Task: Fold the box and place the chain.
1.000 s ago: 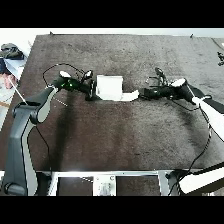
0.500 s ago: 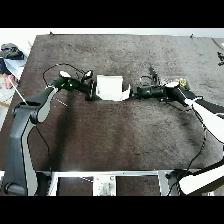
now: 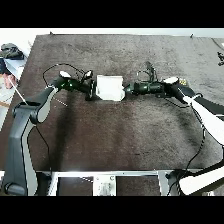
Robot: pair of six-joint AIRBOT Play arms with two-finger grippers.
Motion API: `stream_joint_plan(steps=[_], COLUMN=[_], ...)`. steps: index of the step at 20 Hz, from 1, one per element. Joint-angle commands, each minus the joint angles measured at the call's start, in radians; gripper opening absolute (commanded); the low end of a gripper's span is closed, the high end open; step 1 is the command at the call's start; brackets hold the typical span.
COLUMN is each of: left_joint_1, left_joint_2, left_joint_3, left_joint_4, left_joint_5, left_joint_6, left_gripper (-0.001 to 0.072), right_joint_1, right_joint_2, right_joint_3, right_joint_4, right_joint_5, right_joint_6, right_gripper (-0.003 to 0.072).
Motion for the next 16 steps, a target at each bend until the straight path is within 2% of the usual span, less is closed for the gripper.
stream_joint_plan(steps=[1,2,7,11,16], left_joint_1=[0.001,0.001,0.001,0.001,0.001], left_joint_2=[0.0,0.0,0.0,0.0,0.0], left_joint_3=[0.0,0.0,0.0,0.0,0.0], left_joint_4=[0.0,0.0,0.0,0.0,0.0], left_joint_5=[0.0,0.0,0.0,0.0,0.0], left_joint_6=[0.0,0.0,0.0,0.0,0.0], left_gripper=[0.0278,0.0278,0.0278,0.0278,0.0278], right_joint_1=[0.032,0.037,0.051,0.058,0.138], right_joint_2=[-0.013,-0.029,-0.052,-0.065,-0.122], right_joint_3=[0.035,0.045,0.106,0.164,0.296], right_joint_4=[-0.077,-0.087,-0.146,-0.302,-0.574], right_joint_5=[-0.005,0.007,0.035,0.035,0.049], right_joint_6=[0.065,0.092,0.148,0.299,0.492], right_gripper=[0.0295,0.0346,0.0344,0.0345,0.0345])
